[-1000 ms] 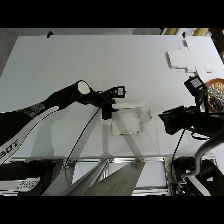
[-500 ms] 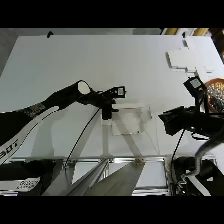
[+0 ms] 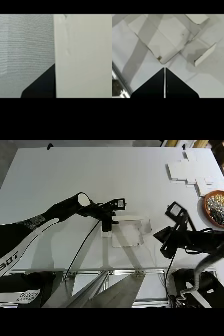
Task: Fold the box and place the chain.
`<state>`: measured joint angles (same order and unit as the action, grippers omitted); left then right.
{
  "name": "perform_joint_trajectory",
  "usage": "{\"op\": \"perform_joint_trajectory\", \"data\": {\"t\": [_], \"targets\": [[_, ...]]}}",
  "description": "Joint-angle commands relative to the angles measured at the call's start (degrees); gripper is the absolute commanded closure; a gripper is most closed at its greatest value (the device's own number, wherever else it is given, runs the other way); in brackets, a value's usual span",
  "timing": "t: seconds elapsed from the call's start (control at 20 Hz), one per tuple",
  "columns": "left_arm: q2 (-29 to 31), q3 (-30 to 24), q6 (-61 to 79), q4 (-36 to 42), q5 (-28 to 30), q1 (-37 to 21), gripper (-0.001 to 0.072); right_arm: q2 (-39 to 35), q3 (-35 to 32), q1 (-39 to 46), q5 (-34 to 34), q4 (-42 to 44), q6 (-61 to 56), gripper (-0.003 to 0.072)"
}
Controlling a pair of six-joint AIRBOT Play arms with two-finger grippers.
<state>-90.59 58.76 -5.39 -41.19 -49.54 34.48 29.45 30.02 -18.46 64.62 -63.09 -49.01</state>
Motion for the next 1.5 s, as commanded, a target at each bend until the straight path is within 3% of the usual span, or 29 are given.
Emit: {"op": "perform_joint_trajectory", "data": {"t": [0.0,0.2,0.4,0.45,0.5,0.55,0.75,1.0,1.45], "targets": [[0.0,0.0,0.0,0.0,0.0,0.0,0.07,5.3,-3.5,0.0,-0.2,3.4,20.6,0.0672],[0.0,0.0,0.0,0.0,0.0,0.0,0.07,12.2,-3.6,-2.4,-1.0,2.9,39.6,0.0673],[0.0,0.0,0.0,0.0,0.0,0.0,0.07,15.4,-4.0,-6.7,-7.4,0.8,43.1,0.0658],[0.0,0.0,0.0,0.0,0.0,0.0,0.07,15.4,-4.7,-7.7,-9.3,-0.1,43.1,0.0499],[0.0,0.0,0.0,0.0,0.0,0.0,0.07,15.4,-6.0,-9.0,-12.6,0.0,43.1,0.0271],[0.0,0.0,0.0,0.0,0.0,0.0,0.07,15.4,-7.5,-10.6,-16.2,0.0,43.1,0.0093],[0.0,0.0,0.0,0.0,0.0,0.0,0.07,15.4,-13.5,-16.1,-28.2,-2.5,43.1,0.0078],[0.0,0.0,0.0,0.0,0.0,0.0,0.07,15.5,-16.0,-16.3,-37.5,-5.1,43.0,0.008],[0.0,0.0,0.0,0.0,0.0,0.0,0.07,15.5,-16.5,-16.3,-40.2,-5.4,43.0,0.0088]]}}
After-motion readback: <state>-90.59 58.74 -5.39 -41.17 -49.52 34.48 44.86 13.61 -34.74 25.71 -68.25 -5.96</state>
